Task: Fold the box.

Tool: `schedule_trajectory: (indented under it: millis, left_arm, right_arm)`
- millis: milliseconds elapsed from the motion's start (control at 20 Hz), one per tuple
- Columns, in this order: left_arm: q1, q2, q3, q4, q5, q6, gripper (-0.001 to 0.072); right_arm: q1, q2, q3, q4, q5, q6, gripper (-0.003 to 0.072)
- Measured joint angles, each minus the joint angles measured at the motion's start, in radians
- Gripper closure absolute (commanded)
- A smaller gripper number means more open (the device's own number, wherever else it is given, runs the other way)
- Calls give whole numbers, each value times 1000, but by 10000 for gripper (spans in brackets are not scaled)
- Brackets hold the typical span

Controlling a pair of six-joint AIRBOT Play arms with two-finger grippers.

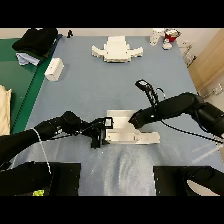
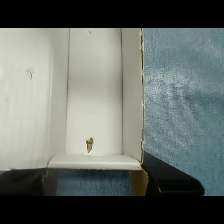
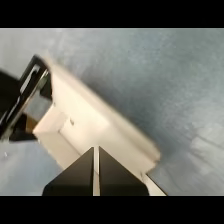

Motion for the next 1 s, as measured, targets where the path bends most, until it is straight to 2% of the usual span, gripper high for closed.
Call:
schedule_trajectory:
  millis: [50, 100, 150, 250, 350, 400, 500, 750, 800, 850, 950, 1000]
  left_arm:
    - [0, 0, 0, 0, 0, 0, 259]
    - [0, 0, 0, 0, 0, 0, 259]
    - [0, 0, 0, 0, 0, 0, 259]
    - [0, 0, 0, 0, 0, 0, 259]
    - [0, 0, 0, 0, 0, 0, 259]
    - [0, 0, 0, 0, 0, 0, 259]
    - [0, 0, 0, 0, 0, 0, 259]
    - [0, 0, 0, 0, 0, 0, 259]
    - [0, 0, 0, 0, 0, 0, 258]
    - [0, 0, 0, 0, 0, 0, 259]
    - [0, 0, 0, 0, 0, 0, 259]
    - [0, 0, 0, 0, 0, 0, 259]
  right_arm:
    - [0, 27, -1, -27, -41, -26, 579]
    - [0, 53, -5, -55, -87, -55, 473]
    - [0, 74, -13, -79, -133, -82, 407]
    - [0, 105, -41, -128, -193, -125, 206]
    - [0, 122, -80, -187, -216, -154, 98]
    - [0, 126, -100, -213, -216, -173, 90]
    - [0, 133, -146, -251, -180, -241, -29]
    - [0, 136, -249, -208, -4, -549, -19]
    - [0, 132, -259, -182, 32, -606, 26]
    - [0, 125, -269, -157, 63, -661, 108]
    - [1, 107, -279, -107, 104, -751, 185]
    - [2, 98, -282, -87, 114, -784, 256]
